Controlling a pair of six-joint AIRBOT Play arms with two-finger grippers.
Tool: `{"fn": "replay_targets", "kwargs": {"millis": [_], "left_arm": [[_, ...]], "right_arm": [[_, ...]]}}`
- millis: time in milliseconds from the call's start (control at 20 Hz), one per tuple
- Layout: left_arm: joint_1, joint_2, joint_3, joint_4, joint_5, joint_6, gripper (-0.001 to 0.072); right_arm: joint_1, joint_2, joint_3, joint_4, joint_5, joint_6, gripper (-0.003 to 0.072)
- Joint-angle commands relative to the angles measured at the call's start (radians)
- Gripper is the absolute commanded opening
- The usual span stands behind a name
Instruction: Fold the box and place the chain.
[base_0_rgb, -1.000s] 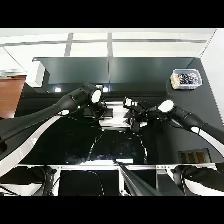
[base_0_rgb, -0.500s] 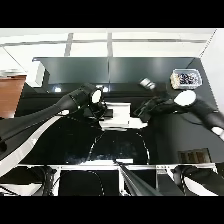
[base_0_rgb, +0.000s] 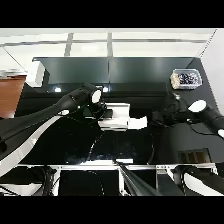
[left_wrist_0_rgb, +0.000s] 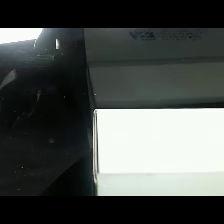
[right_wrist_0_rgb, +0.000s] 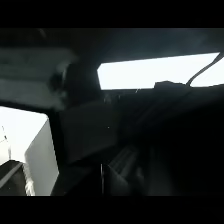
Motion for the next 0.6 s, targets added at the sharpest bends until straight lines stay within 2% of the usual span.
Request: {"fn": "replay_targets", "kwargs": {"millis": [0,150,200,250,300,400,500,550], "left_arm": [[0.000,0.001,0.001,0.000,0.000,0.001,0.0028],[0.000,0.001,0.001,0.000,0.000,0.002,0.0027],[0.000,0.001,0.001,-0.001,0.000,0.002,0.0028],[0.000,0.001,0.001,-0.001,0.000,0.002,0.0028],[0.000,0.001,0.001,-0.001,0.000,0.002,0.0028],[0.000,0.001,0.001,-0.001,0.001,0.001,0.0028],[0.000,0.001,0.001,-0.001,0.001,0.001,0.0028],[0.000,0.001,0.001,-0.001,0.000,0.001,0.0028]], "right_arm": [[0.089,-0.115,-0.023,0.193,-0.030,-0.080,0.0018],[0.124,-0.134,0.029,0.245,-0.001,-0.142,0.0020],[0.119,-0.134,0.062,0.238,0.037,-0.151,0.0095],[0.117,-0.134,0.098,0.236,0.081,-0.161,0.0449],[0.118,-0.134,0.130,0.238,0.122,-0.182,0.0633],[0.137,-0.134,0.182,0.239,0.182,-0.192,0.0632],[0.170,-0.134,0.208,0.239,0.187,-0.191,0.0630],[0.190,-0.134,0.216,0.239,0.178,-0.191,0.0591]]}}
